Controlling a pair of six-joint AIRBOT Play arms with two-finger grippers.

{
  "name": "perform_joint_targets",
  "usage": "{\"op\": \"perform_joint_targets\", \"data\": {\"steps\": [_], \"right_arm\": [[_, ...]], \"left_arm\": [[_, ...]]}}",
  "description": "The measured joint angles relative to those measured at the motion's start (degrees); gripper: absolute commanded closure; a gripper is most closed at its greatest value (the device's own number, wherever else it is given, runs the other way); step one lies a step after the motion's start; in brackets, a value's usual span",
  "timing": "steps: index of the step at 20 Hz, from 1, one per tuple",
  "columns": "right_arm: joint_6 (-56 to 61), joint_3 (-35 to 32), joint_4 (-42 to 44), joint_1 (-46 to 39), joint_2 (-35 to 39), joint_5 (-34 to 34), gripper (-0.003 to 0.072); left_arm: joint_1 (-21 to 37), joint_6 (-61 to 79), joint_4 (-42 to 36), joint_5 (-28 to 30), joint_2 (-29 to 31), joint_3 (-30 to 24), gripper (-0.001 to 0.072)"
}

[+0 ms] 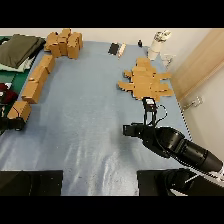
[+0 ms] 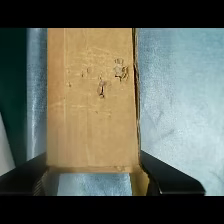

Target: Fold the box.

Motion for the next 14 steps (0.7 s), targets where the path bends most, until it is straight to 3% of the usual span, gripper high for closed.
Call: {"op": "perform_joint_targets", "data": {"steps": [4,5,8,11,14], "right_arm": [[0.37,0.0,-0.24,0.0,0.0,0.02,0.0681],[0.5,0.0,-0.26,0.0,0.0,0.02,0.0681],[0.79,0.0,-0.33,0.0,0.0,0.02,0.0681],[0.79,0.0,-0.37,0.0,0.0,0.02,0.0681],[0.79,0.0,-0.02,0.0,-0.02,-0.02,0.0681]], "left_arm": [[-1.7,0.02,-1.09,1.18,-3.89,1.81,0.0152],[-2.34,0.02,-1.27,1.22,-4.57,2.16,0.002],[-3.34,0.11,-1.31,0.59,-5.77,2.89,0.0005],[-1.55,-1.86,0.31,-3.45,-6.16,4.17,0.0005],[1.11,-4.74,1.64,-12.63,-5.66,6.84,0.0006]]}}
